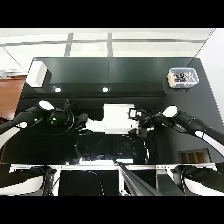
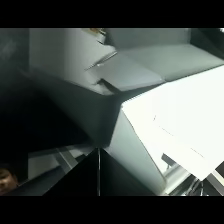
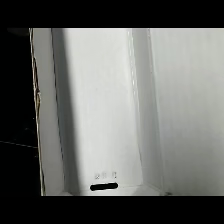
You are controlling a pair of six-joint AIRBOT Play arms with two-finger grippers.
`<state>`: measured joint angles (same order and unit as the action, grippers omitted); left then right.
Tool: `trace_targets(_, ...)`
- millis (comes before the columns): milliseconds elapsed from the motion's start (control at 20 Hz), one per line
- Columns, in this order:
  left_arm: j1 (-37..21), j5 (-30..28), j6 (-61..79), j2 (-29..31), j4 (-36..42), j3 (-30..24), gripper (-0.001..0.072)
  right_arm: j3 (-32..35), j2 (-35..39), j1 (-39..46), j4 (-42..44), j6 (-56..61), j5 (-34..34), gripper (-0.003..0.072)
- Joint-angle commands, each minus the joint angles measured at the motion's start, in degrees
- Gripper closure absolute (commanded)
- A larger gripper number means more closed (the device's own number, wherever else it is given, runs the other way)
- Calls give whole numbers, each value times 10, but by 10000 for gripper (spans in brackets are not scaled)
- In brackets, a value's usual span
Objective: Fold the box and place the chain.
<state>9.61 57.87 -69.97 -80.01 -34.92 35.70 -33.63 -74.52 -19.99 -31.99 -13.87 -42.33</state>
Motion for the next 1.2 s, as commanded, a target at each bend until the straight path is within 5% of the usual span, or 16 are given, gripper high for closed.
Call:
trace_targets(0, 18, 20, 52, -6, 27, 4, 686, 0, 0, 0, 0, 0, 0, 562)
trace_targets(450, 19, 21, 57, -5, 67, 10, 686, 0, 0, 0, 0, 0, 0, 562)
trace_targets(950, 43, 42, 57, -5, 69, 87, 682, 0, 0, 0, 1, 0, 0, 562)
trace_targets(1050, 43, 40, 57, -6, 64, 87, 540, 0, 0, 0, 1, 0, 0, 562)
trace_targets(1150, 45, 41, 57, -6, 64, 87, 247, 0, 0, 0, 1, 0, 0, 562)
